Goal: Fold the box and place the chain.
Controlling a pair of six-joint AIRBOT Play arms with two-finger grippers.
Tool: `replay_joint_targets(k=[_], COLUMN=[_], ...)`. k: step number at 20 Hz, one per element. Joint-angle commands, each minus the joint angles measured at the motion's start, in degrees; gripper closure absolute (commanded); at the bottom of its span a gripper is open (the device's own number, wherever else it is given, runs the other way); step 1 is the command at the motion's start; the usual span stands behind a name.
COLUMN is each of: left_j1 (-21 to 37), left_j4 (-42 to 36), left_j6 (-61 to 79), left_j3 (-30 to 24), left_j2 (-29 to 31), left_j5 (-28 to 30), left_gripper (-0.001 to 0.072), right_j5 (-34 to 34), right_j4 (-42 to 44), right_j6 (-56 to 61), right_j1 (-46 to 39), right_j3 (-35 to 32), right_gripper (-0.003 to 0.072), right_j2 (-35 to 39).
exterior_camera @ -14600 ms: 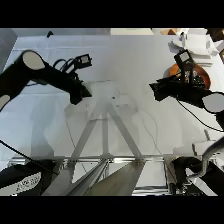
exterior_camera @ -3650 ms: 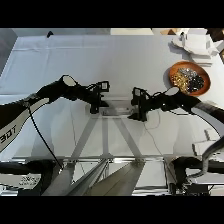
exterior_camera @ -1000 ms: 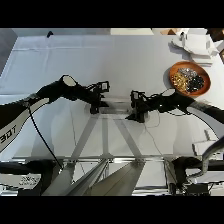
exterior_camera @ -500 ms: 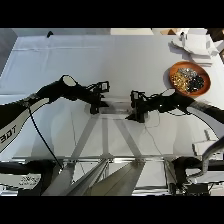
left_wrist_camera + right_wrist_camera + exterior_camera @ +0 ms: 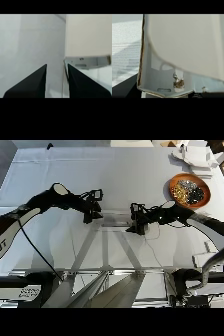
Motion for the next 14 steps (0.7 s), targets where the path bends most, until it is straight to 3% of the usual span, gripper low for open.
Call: replay_joint_targets(k=[1,7,8,10,14], left_j1=[2.3,-0.9,-2.2,-5.2,-9.5], left_j4=[6.3,9.3,9.3,9.1,8.6], left_j6=[-5.0,-17.8,-18.6,-18.9,-18.9], left_j3=[0.0,0.0,0.0,0.0,0.0], left_j2=[4.3,9.0,9.0,8.9,8.8], left_j5=[-3.4,-10.6,-12.2,-14.3,-12.0], left_gripper=[0.0434,0.0437,0.0457,0.0703,0.0696], right_j5=[0.0,0.0,0.0,0.0,0.0], right_j4=[0.0,0.0,0.0,0.0,0.0], right_j6=[0.1,0.1,0.1,0.1,0.1], right_j1=[0.0,0.0,0.0,0.0,0.0], right_j3=[0.1,0.1,0.1,0.1,0.1], right_gripper=[0.0289,0.0289,0.0289,0.0289,0.0289], right_j2=[0.0,0.0,0.0,0.0,0.0])
